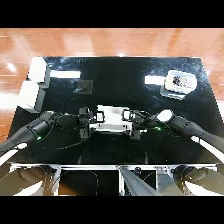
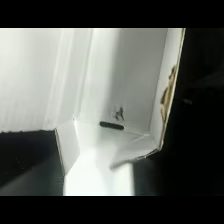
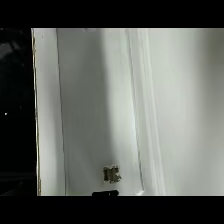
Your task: Fold the box and place the chain.
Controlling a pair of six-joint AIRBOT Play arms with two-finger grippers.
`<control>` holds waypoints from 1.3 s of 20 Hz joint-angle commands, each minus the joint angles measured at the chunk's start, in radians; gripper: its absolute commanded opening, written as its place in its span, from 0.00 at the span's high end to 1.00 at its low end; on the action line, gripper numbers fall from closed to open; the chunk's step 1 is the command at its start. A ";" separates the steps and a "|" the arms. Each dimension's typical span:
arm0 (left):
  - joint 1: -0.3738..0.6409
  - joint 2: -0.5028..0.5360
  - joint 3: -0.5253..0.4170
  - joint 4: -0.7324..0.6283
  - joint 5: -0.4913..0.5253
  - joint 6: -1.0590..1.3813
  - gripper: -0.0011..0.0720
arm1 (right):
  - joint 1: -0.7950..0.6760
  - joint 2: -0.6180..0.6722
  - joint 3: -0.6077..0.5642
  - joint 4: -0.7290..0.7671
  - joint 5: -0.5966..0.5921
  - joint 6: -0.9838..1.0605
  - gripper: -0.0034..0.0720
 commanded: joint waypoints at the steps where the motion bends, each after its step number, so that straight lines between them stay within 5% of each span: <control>1: -0.014 -0.001 0.001 0.000 -0.021 0.001 0.47 | 0.000 -0.001 0.001 0.000 0.001 0.001 0.10; 3: -0.014 -0.001 0.001 -0.001 -0.019 0.001 0.58 | 0.000 -0.001 0.001 0.000 0.001 0.000 0.10; 11: -0.018 -0.001 0.001 -0.031 -0.014 0.001 0.58 | 0.000 -0.001 0.001 0.000 0.000 0.001 0.10; 14: -0.020 0.000 0.001 -0.030 -0.007 0.001 0.56 | 0.000 -0.001 0.001 0.000 0.000 0.000 0.10; 16: -0.019 0.000 0.001 -0.027 -0.007 0.000 0.46 | 0.000 -0.001 0.001 0.000 0.000 0.001 0.10; 26: -0.019 -0.005 0.001 -0.019 0.062 -0.025 0.46 | 0.000 -0.001 0.001 0.000 0.000 0.001 0.10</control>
